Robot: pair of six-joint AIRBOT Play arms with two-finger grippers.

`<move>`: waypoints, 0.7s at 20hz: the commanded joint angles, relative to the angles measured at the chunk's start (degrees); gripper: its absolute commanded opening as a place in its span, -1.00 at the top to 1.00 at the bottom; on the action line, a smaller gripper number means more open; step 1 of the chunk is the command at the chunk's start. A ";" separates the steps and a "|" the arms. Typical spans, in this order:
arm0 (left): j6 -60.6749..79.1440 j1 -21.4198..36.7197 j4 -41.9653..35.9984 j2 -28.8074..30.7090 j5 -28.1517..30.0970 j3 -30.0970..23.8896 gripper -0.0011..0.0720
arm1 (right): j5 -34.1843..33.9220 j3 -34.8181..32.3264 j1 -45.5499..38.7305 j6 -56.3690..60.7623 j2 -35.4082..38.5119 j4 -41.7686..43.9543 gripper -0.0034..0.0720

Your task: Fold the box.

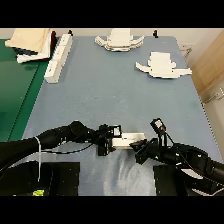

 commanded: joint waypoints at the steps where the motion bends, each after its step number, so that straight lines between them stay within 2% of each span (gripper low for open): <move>1: -0.02 0.04 0.00 0.00 0.02 0.04 -0.29 | 4.76 5.09 -0.04 -0.04 0.20 -5.95 0.91; 5: -0.02 0.04 0.00 0.00 0.02 0.02 -0.29 | 17.75 12.26 -0.85 0.28 0.17 -14.32 0.91; 9: -0.02 0.04 0.00 -0.02 0.02 0.04 -0.29 | 32.70 19.17 -7.98 3.04 -1.86 -22.86 0.91; 14: -0.02 0.04 0.00 -0.02 0.02 0.02 -0.29 | 46.14 28.13 -22.67 3.21 -14.27 -21.29 0.91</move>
